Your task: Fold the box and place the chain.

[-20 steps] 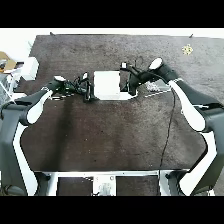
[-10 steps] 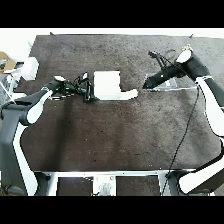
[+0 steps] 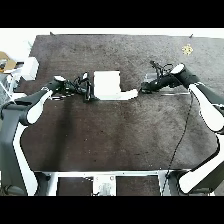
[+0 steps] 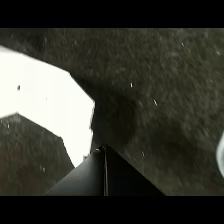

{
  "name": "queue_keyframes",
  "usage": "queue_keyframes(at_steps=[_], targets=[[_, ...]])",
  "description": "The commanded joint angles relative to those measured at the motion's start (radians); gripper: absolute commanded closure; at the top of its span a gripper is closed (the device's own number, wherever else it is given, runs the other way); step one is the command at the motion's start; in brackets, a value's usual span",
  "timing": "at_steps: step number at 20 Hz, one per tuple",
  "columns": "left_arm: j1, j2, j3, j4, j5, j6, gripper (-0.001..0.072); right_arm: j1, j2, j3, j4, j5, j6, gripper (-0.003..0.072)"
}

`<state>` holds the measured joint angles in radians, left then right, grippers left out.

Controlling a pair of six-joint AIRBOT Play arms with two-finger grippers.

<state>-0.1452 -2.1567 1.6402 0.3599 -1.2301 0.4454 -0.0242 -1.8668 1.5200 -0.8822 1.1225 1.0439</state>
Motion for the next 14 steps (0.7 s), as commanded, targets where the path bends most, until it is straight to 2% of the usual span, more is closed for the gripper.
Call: queue_keyframes(at_steps=[1, 4, 6, 7, 8, 10, 11, 12, 14], targets=[[0.0, 0.0, 0.0, -0.001, 0.0, 0.0, 0.0186, 0.014, -0.04, -0.005, 0.053, -0.029, 0.007, 0.068], [0.001, 0.0, 0.0, -0.001, 0.0, 0.0, 0.0186, 0.016, -0.047, -0.005, 0.158, -0.021, -0.048, 0.068], [0.001, 0.0, 0.0, -0.001, 0.0, 0.0, 0.0186, 0.016, -0.047, -0.005, 0.249, 0.026, -0.087, 0.0661], [0.001, 0.0, 0.0, -0.001, 0.0, 0.0, 0.0186, 0.017, -0.047, -0.005, 0.276, 0.046, -0.093, 0.0484], [0.0, 0.0, 0.0, -0.001, 0.0, 0.0, 0.0186, 0.022, -0.047, -0.005, 0.28, 0.058, -0.095, 0.045], [0.001, 0.0, 0.0, -0.001, 0.0, 0.0, 0.0186, 0.04, -0.047, -0.005, 0.277, 0.06, -0.093, 0.0449], [0.001, 0.0, 0.0, -0.001, 0.0, 0.0, 0.0186, 0.052, -0.047, -0.005, 0.277, 0.059, -0.087, 0.0376], [0.001, 0.0, 0.0, -0.001, 0.0, 0.0, 0.0186, 0.063, -0.047, -0.005, 0.277, 0.059, -0.08, 0.0217], [0.001, 0.0, 0.0, -0.002, 0.0, 0.0, 0.0186, 0.082, -0.047, -0.001, 0.28, 0.056, -0.079, 0.0224]])
